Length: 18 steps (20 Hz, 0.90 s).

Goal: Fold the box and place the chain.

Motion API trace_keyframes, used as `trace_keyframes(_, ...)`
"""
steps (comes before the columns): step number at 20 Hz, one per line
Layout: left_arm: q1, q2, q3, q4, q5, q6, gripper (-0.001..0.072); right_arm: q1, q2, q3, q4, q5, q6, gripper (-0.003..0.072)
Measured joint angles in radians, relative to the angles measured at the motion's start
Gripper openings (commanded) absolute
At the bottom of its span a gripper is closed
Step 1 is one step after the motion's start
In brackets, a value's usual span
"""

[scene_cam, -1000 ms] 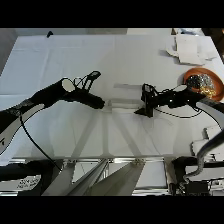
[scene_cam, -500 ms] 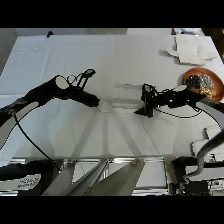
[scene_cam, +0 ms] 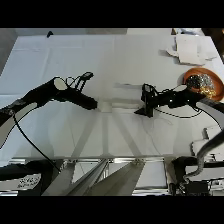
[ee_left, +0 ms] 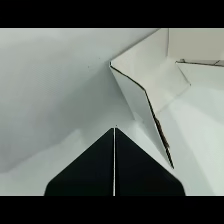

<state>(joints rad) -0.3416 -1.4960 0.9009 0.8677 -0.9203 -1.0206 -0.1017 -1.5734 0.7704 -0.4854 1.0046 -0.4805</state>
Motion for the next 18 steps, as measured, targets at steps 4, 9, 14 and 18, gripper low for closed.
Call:
trace_keyframes(4,-0.015,-0.002,-0.022,-0.05,0.012,0.014,0.0005,0.0,0.0,0.0,0.0,0.0,0.0,0.0503)
trace_keyframes(9,-0.045,-0.014,-0.03,-0.102,0.058,0.043,0.0004,0.0,0.0,0.0,0.0,0.001,0.0,0.0503)
trace_keyframes(14,-0.056,-0.025,-0.031,-0.108,0.072,0.049,0.0004,0.0,0.0,0.0,0.0,0.001,0.0,0.0503)
trace_keyframes(18,-0.055,-0.027,-0.031,-0.095,0.08,0.051,0.0004,0.0,0.0,0.0,0.0,0.001,0.0,0.0503)
